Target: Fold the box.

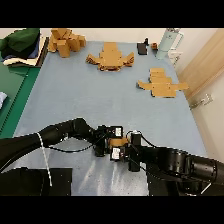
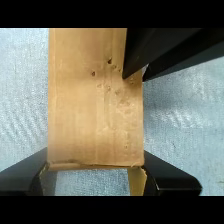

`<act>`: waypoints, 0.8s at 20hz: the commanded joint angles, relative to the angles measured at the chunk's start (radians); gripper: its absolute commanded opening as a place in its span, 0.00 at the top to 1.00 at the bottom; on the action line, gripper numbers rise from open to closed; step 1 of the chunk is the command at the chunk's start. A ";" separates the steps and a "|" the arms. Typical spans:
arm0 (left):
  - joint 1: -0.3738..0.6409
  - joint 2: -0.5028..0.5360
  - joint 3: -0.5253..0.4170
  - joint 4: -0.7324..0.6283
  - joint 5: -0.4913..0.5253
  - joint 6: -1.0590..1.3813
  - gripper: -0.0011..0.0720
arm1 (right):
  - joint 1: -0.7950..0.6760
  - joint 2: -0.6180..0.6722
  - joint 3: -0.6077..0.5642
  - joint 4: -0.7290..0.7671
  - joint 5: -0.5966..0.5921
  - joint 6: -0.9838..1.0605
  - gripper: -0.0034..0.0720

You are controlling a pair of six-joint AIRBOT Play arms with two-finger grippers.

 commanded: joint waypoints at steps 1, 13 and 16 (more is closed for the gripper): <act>0.001 0.001 0.000 0.000 0.001 0.000 0.26 | 0.000 -0.010 0.000 0.003 -0.003 0.000 0.79; 0.001 0.001 0.000 0.000 0.001 0.000 0.26 | 0.000 0.074 0.000 -0.005 -0.002 0.000 0.83; 0.001 0.001 0.000 0.000 0.001 0.000 0.26 | 0.000 0.073 0.000 -0.016 -0.001 0.001 0.95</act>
